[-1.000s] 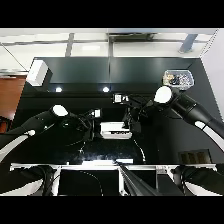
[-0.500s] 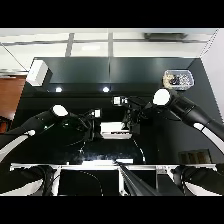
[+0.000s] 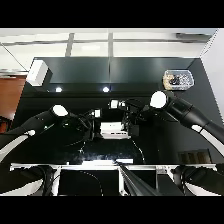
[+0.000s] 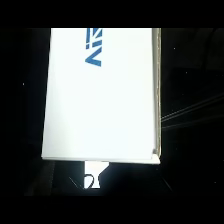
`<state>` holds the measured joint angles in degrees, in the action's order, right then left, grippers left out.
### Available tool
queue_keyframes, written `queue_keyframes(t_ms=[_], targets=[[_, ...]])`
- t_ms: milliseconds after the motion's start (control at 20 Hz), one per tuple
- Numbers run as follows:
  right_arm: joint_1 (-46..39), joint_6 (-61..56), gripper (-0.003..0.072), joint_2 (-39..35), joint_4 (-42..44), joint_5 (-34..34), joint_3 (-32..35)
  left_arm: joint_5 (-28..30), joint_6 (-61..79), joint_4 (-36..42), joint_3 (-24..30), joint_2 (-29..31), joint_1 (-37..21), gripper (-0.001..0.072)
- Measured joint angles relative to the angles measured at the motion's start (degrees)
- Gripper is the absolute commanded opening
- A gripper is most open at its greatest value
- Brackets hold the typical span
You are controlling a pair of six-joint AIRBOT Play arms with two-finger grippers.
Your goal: Fold the box and place the chain.
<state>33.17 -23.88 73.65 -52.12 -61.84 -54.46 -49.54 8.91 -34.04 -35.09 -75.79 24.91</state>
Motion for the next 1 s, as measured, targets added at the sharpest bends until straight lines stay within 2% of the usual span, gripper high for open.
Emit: queue_keyframes(t_ms=[650, 1000], targets=[[0.13, -1.05, 0.0304, -1.42, -0.44, -2.1, 0.02, 0.0, 0.04, 0.0, 0.0, 0.0, 0.0, 0.0334], [0.13, -1.44, 0.0308, -1.62, -0.42, -0.9, 1.95, 0.0, 0.07, 0.0, 0.0, -0.02, 0.0, 0.0334]])
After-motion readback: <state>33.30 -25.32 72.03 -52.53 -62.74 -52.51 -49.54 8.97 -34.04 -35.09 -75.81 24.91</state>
